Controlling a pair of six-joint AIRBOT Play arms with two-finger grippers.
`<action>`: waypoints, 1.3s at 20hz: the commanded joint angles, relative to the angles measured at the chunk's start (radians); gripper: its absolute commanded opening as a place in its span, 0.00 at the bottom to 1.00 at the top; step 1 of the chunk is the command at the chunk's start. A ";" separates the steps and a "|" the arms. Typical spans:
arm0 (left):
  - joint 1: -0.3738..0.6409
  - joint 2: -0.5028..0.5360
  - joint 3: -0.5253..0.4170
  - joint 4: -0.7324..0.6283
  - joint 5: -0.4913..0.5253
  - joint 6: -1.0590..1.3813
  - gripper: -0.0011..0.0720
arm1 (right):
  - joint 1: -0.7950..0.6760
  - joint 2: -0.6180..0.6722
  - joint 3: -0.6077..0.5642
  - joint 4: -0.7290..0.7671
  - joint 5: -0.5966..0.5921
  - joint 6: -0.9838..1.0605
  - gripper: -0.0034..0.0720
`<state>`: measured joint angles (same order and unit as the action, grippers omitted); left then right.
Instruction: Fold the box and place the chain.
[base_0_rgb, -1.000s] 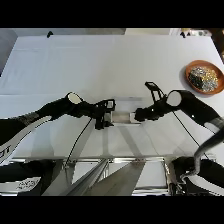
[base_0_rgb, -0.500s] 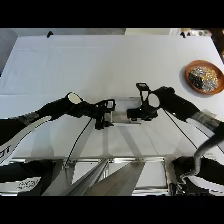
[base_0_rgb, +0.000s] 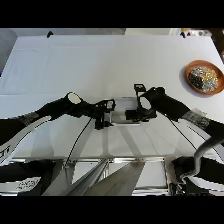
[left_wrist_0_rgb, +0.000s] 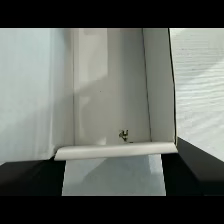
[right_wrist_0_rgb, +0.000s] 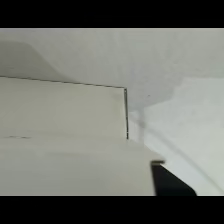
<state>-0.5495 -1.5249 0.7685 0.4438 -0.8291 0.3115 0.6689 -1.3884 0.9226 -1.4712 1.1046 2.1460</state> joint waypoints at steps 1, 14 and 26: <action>-0.001 0.000 0.000 -0.002 0.003 -0.001 0.47 | 0.005 -0.002 0.002 -0.014 0.005 0.025 0.17; -0.001 0.000 0.000 -0.002 0.003 -0.001 0.47 | 0.004 -0.008 0.002 -0.095 0.021 0.135 0.34; -0.001 0.000 0.000 -0.002 0.003 -0.001 0.47 | 0.004 -0.053 0.002 -0.095 0.029 0.126 0.29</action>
<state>-0.5503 -1.5249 0.7685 0.4416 -0.8265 0.3103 0.6731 -1.4322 0.9245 -1.5661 1.1309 2.2726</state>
